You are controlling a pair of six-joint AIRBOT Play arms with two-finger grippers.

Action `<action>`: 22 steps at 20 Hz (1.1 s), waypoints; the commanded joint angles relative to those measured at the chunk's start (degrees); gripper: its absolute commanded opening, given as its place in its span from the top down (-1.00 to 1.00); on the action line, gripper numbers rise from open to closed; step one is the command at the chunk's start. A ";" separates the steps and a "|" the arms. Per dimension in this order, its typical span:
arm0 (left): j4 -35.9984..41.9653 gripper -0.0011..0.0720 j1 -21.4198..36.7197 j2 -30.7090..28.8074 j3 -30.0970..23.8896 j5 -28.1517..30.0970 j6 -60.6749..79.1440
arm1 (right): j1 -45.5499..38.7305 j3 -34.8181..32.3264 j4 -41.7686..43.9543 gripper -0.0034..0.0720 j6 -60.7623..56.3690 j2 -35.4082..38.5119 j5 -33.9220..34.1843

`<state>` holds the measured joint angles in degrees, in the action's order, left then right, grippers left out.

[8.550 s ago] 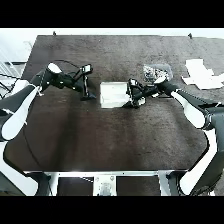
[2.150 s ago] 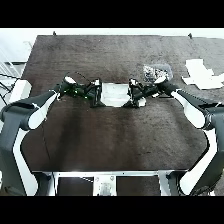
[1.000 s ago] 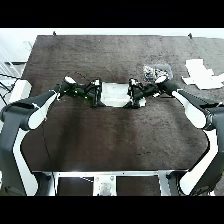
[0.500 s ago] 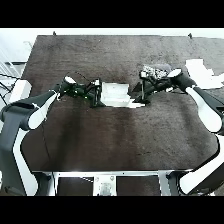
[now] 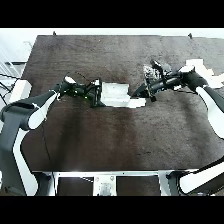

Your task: Fold the box and place the chain.

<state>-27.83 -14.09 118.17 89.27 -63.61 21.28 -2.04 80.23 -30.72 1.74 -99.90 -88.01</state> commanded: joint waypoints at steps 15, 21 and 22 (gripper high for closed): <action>-0.02 -0.73 0.02 0.04 0.00 0.00 0.00 | 6.38 -4.85 6.75 0.86 -3.74 0.26 31.80; 0.00 -0.73 0.02 0.04 0.00 0.00 0.00 | 6.38 -4.42 7.37 0.86 -5.11 -0.72 36.22; 0.00 -0.73 0.02 0.04 0.00 0.00 0.00 | 6.38 -4.00 7.37 0.87 -6.34 -1.42 36.20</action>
